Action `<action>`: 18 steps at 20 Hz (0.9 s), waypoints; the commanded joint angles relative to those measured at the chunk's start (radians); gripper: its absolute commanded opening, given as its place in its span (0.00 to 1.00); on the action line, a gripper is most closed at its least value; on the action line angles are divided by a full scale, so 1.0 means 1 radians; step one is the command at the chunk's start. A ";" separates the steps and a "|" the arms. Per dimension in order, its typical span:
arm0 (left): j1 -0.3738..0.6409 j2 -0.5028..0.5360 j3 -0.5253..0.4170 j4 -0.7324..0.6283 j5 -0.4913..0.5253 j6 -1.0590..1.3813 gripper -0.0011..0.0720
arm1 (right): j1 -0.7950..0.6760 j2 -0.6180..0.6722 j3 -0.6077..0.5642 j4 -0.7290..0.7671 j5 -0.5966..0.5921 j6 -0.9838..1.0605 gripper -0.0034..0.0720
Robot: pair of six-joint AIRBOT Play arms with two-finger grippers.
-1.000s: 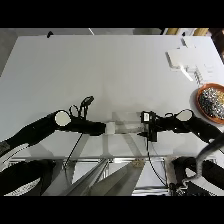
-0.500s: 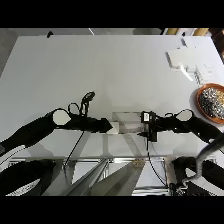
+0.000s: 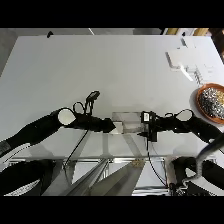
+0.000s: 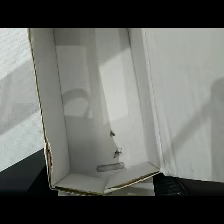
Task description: Fold the box and place the chain.
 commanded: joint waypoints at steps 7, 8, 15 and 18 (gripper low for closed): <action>-0.076 -0.103 0.113 0.229 -0.023 -0.248 0.50 | 0.000 0.000 0.001 0.000 0.000 0.000 0.49; -0.081 -0.115 0.131 0.253 -0.035 -0.279 0.50 | 0.000 0.000 0.001 0.000 0.000 0.000 0.49; -0.130 -0.191 0.294 0.522 -0.216 -0.600 0.49 | 0.000 0.000 0.001 0.000 0.000 0.000 0.49; -0.159 -0.262 0.409 0.582 -0.322 -0.710 0.49 | 0.000 0.000 0.001 0.000 0.000 0.000 0.49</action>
